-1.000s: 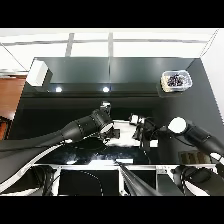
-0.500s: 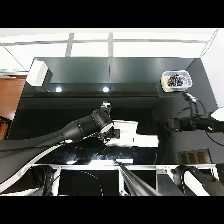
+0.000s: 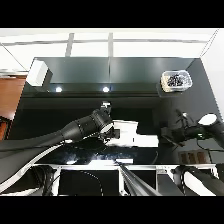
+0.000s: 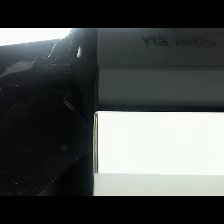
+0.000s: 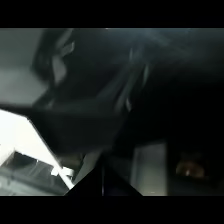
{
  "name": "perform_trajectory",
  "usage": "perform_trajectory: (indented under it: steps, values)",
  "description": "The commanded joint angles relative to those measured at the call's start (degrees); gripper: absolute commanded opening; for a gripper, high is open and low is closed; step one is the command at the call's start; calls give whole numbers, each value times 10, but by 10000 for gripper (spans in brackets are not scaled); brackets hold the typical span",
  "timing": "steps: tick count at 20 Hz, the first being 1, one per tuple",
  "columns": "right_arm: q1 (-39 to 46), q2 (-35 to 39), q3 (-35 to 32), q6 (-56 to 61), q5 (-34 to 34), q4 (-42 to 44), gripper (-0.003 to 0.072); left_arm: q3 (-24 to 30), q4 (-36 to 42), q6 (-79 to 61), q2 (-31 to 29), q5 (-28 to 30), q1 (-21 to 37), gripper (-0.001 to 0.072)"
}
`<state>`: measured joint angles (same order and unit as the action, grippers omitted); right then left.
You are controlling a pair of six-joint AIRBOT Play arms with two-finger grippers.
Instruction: Fold the box and place the chain.
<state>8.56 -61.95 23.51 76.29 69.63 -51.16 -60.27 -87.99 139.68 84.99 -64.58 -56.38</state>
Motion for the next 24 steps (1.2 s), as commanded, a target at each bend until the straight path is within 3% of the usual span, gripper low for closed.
perform_trajectory:
  steps: [1, 5, 7, 8, 9, 13, 19, 24]
  values:
    - [-75, -39, -6, -41, -17, 88, 10, 0, 0, 0, 0, 0, 0, 25]
    - [-81, -46, 5, -217, -31, 238, 11, 0, 0, 0, 0, 0, 0, 25]
    - [-80, -46, 23, -240, -14, 261, 43, 0, 0, 0, 0, 0, 0, 25]
    - [-80, -46, 31, -239, -4, 260, 360, 0, 0, 0, 0, 0, 0, 25]
    - [-80, -46, 37, -239, 7, 259, 599, 0, 0, 0, 0, 0, 1, 25]
    - [-100, -46, 43, -238, 20, 263, 603, 0, 0, 0, 0, 0, 0, 25]
    - [-194, -46, 45, -180, -63, 259, 603, 0, 0, 0, 0, 0, 0, 25]
    - [-202, -46, 45, -167, -99, 259, 603, 0, 0, 0, 0, 0, 0, 25]
